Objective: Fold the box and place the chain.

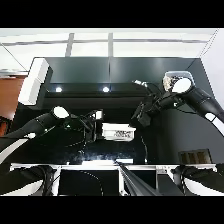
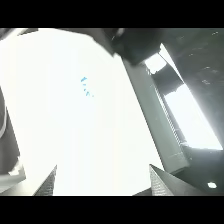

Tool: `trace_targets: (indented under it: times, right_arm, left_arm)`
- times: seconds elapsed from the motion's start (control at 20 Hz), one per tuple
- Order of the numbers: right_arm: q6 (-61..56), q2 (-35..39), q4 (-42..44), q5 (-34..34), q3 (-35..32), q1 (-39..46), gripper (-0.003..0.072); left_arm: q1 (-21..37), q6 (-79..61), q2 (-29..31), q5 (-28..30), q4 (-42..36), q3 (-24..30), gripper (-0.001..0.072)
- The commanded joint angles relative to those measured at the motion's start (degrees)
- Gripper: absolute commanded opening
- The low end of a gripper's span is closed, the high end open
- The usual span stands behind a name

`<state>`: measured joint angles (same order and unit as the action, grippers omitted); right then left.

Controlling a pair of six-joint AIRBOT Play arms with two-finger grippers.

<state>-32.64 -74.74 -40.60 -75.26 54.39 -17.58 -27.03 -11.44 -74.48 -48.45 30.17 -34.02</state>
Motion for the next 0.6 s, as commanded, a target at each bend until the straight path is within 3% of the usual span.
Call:
trace_targets:
  times: [0.0,0.15,0.55]
  right_arm:
    - [6.6,-0.2,-3.8,5.6,0.1,-4.6,0.0662]
    - [13.1,0.2,-3.4,11.4,0.1,-8.0,0.0663]
    - [8.1,12.6,-8.1,8.6,-2.2,-7.8,0.0631]
  left_arm:
    - [0.0,0.0,0.0,0.2,0.0,0.0,0.0397]
    - [0.0,0.0,0.0,0.0,0.0,0.0,0.0396]
    - [0.0,0.0,0.0,0.0,0.0,0.0,0.0397]
